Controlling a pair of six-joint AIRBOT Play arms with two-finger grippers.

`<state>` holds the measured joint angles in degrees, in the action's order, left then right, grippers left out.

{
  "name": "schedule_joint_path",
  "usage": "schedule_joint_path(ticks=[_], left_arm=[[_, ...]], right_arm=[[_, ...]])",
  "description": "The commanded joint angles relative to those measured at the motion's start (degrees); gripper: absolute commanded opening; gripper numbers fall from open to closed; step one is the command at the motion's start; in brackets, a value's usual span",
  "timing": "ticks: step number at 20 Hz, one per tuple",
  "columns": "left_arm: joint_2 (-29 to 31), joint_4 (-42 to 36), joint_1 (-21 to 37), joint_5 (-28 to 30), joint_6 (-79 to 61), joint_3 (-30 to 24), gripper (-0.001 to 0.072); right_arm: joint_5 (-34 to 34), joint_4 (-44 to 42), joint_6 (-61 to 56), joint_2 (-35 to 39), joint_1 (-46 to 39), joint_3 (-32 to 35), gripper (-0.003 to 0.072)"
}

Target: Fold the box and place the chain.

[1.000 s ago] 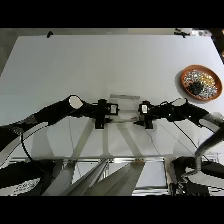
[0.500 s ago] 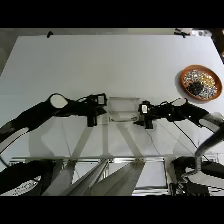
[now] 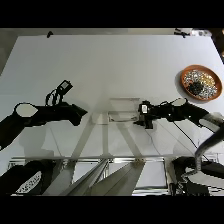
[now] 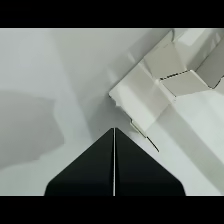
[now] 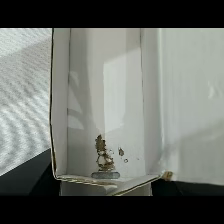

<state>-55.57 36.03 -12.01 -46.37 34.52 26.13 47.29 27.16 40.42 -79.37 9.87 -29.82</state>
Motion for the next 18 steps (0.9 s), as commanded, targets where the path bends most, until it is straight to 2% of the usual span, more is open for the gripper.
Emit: schedule_joint_path(ticks=[1,4,9,13,18], left_arm=[[-2.27,1.97,1.05,-1.22,13.14,-0.48,0.0003],[-7.78,1.44,-2.16,-0.61,14.23,-0.46,0.0003],[-14.8,-2.91,-9.66,5.51,14.12,-0.24,0.0004],[-15.21,-6.1,-12.35,7.61,13.07,0.09,0.0005],[-15.37,-7.72,-12.74,10.16,13.05,0.57,0.0006]], right_arm=[[0.02,-0.02,-0.04,-0.04,0.0,0.0,0.0404],[0.02,-0.02,-0.04,-0.04,0.0,0.02,0.0404],[0.02,-0.02,-0.04,-0.04,0.0,0.0,0.0404],[0.02,-0.02,-0.04,-0.04,0.0,0.02,0.0404],[0.02,-0.02,-0.04,-0.04,0.0,0.02,0.0404]])
